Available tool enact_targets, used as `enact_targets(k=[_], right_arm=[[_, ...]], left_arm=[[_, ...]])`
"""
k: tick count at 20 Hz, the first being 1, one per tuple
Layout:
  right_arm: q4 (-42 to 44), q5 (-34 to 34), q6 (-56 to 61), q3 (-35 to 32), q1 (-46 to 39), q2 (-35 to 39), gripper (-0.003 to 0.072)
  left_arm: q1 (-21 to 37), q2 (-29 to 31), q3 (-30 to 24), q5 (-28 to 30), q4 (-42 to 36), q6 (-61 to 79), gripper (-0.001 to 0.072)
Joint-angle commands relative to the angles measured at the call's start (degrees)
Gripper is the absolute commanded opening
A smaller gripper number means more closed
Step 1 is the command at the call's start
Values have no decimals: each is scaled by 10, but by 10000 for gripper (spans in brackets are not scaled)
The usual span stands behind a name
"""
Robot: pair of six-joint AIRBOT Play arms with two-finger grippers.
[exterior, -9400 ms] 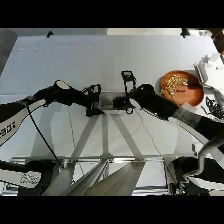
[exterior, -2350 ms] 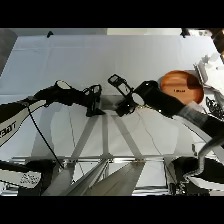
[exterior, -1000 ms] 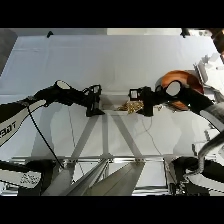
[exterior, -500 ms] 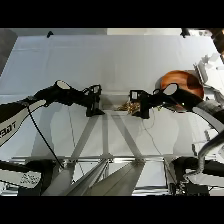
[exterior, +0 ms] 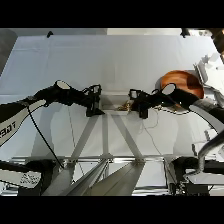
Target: Fold the box and place the chain.
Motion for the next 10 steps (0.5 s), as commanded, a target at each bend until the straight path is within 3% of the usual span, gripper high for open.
enact_targets(k=[1,10], right_arm=[[-64,3,68,0,0,23,7],[-56,5,270,0,2,225,6]], left_arm=[[0,0,0,0,0,0,260],[0,0,0,0,0,0,260]])
